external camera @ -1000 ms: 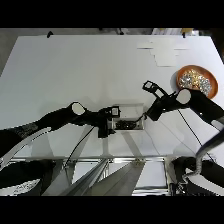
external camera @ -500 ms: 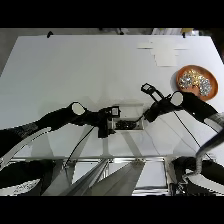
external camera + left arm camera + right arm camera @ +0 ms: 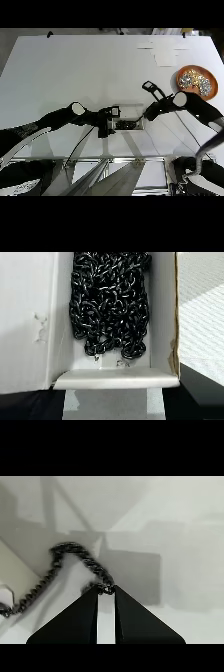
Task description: Fold the box and place the chain.
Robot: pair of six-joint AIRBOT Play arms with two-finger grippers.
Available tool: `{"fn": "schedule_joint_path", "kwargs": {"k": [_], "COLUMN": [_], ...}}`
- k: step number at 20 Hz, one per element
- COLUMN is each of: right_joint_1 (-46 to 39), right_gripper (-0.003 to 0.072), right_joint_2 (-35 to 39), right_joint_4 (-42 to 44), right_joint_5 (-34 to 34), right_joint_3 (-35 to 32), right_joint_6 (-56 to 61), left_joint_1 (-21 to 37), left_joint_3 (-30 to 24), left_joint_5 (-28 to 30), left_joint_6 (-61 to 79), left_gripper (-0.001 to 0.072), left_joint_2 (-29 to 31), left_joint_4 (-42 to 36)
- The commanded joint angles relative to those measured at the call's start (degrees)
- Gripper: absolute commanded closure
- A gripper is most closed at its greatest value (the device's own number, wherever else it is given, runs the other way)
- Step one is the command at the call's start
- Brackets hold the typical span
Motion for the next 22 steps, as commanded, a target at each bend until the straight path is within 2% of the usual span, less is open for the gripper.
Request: {"fn": "schedule_joint_path", "kwargs": {"k": [1, 3, 7, 11, 16, 22], "right_joint_1": [0.1, 0.1, 0.1, 0.1, 0.1, 0.1], "right_gripper": [0.067, 0.067, 0.067, 0.067, 0.067, 0.067], "right_joint_2": [6.8, 11.8, 21.5, 27.2, 27.9, 23.7], "right_joint_4": [-0.4, -0.3, 0.8, 6.8, 27.2, 33.7], "right_joint_5": [0.2, 1.2, 10.1, 12.6, 15.8, 19.3], "right_joint_3": [0.1, 0.1, 0.1, 0.1, 0.2, 0.3], "right_joint_6": [0.0, 0.0, 0.1, 0.0, -5.8, -11.4], "left_joint_1": [0.0, 0.0, 0.0, 0.0, 0.0, 0.0], "left_joint_3": [0.0, 0.0, 0.0, 0.0, 0.0, 0.0], "left_joint_5": [0.0, 0.0, 0.0, 0.0, 0.0, 0.0], "left_joint_6": [0.0, 0.0, 0.0, 0.0, 0.0, 0.0], "left_gripper": [0.0456, 0.0456, 0.0456, 0.0456, 0.0456, 0.0456], "left_joint_2": [0.0, 0.0, 0.0, 0.0, 0.0, 0.0], "left_joint_4": [0.0, 0.0, 0.0, 0.0, 0.0, 0.0]}}
